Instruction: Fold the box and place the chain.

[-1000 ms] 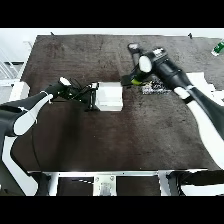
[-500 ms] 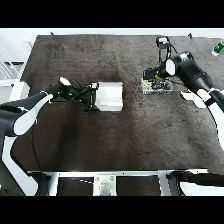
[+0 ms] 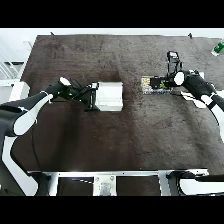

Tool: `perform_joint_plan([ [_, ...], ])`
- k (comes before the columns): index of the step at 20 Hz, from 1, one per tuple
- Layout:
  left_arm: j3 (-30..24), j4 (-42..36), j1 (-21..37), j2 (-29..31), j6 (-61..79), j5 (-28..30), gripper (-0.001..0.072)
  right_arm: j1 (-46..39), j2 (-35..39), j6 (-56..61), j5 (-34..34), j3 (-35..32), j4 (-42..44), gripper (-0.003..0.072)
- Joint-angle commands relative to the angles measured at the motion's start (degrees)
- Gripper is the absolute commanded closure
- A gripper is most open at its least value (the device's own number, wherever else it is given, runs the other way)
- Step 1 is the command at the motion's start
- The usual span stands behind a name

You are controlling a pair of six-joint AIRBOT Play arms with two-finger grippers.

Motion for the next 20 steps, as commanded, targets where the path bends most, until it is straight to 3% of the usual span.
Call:
perform_joint_plan([
  [1,0.0,0.0,0.0,0.0,0.0,0.0,0.0183,-2.2,-2.6,-11.2,-1.0,-0.3,11.4,0.0317],
  [8,0.0,0.0,0.0,0.0,0.0,0.0,0.0183,-2.2,-8.3,-14.1,0.3,2.6,13.6,0.0336],
  [11,0.0,0.0,0.0,0.0,0.0,0.0,0.0183,-2.1,-10.1,-14.2,3.3,4.0,13.6,0.0498],
  [12,0.0,0.0,0.0,0.0,0.0,0.0,0.0183,-2.2,-10.1,-14.1,3.2,4.0,13.6,0.0499],
  [17,0.0,0.0,0.0,0.0,0.0,0.0,0.0183,-2.2,-10.1,-14.1,3.2,5.0,13.6,0.0672],
  [20,0.0,0.0,0.0,0.0,0.0,0.0,0.0183,-2.4,-10.4,-14.1,3.7,5.3,13.6,0.0673],
])
